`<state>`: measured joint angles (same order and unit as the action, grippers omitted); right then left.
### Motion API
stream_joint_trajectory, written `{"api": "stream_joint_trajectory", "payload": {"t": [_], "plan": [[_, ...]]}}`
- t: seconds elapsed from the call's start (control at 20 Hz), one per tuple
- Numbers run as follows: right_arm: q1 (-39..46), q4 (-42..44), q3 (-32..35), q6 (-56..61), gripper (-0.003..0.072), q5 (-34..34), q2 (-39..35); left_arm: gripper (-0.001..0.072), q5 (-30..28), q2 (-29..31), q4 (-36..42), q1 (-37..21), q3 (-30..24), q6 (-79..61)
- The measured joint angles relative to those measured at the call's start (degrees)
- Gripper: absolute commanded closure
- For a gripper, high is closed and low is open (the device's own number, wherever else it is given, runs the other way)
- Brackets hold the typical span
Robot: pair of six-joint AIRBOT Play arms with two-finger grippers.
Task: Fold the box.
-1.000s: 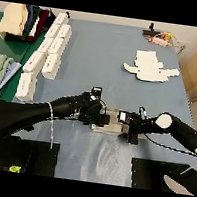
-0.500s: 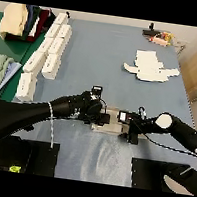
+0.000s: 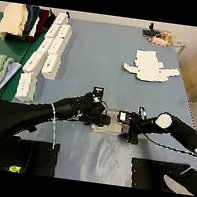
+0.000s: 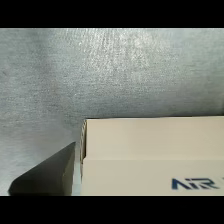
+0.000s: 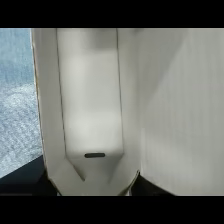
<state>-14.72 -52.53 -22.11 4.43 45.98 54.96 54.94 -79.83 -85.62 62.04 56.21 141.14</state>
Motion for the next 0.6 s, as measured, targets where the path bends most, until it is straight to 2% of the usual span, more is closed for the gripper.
{"api": "stream_joint_trajectory", "payload": {"t": [0.15, 0.2, 0.25, 0.55, 0.6], "plan": [[0.0, 0.0, 0.0, 0.0, 0.0181, 0.0, 0.0, 0.0365, 1.5, -0.2, -2.3, 0.6, 1.1, 1.0], [0.0, 0.0, 0.0, 0.0, 0.0181, 0.0, 0.0, 0.0387, 1.9, -0.2, -2.9, 0.9, 1.3, 1.5], [0.0, 0.0, 0.0, 0.0, 0.0181, 0.0, 0.0, 0.0483, 2.0, -0.4, -3.4, 1.4, 1.5, 1.9], [0.0, 0.0, 0.0, 0.0, 0.0181, 0.0, 0.0, 0.0483, 3.6, -2.5, -5.3, 3.2, 2.5, 3.3], [0.0, 0.0, 0.0, 0.0, 0.0181, 0.0, 0.0, 0.0641, 4.4, -3.0, -5.7, 3.4, 3.0, 3.5]]}}
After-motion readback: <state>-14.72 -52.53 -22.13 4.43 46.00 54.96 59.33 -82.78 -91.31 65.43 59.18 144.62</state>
